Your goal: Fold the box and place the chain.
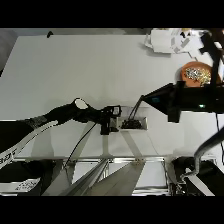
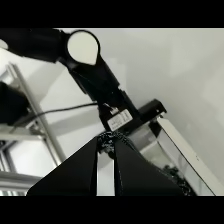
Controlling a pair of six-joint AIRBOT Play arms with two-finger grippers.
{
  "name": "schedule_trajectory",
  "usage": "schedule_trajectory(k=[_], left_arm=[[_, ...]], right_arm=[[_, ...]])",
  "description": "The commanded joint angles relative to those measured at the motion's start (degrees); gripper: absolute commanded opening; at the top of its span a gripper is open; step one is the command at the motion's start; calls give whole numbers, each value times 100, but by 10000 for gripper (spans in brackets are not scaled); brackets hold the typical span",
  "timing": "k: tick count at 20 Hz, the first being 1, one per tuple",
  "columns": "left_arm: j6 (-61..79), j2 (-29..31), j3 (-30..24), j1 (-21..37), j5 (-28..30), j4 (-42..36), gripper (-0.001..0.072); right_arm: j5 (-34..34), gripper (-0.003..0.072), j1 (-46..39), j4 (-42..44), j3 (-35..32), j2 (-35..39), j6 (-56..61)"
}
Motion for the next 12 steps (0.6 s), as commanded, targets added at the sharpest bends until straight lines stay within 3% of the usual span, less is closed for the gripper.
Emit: schedule_trajectory(k=[1, 4, 11, 12], left_arm=[[2, 4, 2, 4, 0, 2, 141], [2, 4, 2, 4, 2, 2, 141], [2, 4, 2, 4, 0, 2, 141], [2, 4, 2, 4, 0, 2, 141]], right_arm=[[-341, 19, 575, -737, 0, -651, -20], [-326, 19, 656, -1143, 0, -1126, 68], [116, 23, 658, -1152, 0, -1836, 37], [177, 64, 658, -1158, 0, -1882, 39]])
